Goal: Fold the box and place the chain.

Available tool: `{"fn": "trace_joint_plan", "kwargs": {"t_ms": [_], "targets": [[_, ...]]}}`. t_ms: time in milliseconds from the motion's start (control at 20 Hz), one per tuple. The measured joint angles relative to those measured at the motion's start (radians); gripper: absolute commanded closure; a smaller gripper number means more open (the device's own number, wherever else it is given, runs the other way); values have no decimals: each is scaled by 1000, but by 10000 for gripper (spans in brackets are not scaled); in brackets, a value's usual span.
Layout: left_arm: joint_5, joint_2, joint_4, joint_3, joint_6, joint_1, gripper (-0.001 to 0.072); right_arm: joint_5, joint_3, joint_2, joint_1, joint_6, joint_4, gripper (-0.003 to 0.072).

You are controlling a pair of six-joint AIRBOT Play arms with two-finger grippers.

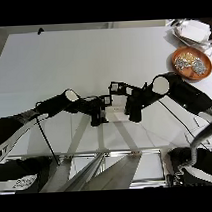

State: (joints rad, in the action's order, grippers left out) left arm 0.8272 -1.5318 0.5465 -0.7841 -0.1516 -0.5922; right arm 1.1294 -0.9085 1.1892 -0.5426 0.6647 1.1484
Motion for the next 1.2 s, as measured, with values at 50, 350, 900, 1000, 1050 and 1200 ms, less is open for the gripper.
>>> {"fn": "trace_joint_plan", "kwargs": {"t_ms": [50,350,900,1000,1050,1200], "targets": [[0,0,0,0,1,0,438,-2,0,0,-1,5,1,482],[0,0,0,0,-2,0,438,-9,2,0,-35,5,-1,384],[0,0,0,0,0,0,438,-84,14,7,-53,8,12,393],[0,0,0,0,0,0,438,-88,18,7,-53,8,11,403],[0,0,0,0,0,0,438,-89,20,7,-53,8,9,435],[0,0,0,0,0,0,438,-96,24,7,-53,8,6,471]]}}
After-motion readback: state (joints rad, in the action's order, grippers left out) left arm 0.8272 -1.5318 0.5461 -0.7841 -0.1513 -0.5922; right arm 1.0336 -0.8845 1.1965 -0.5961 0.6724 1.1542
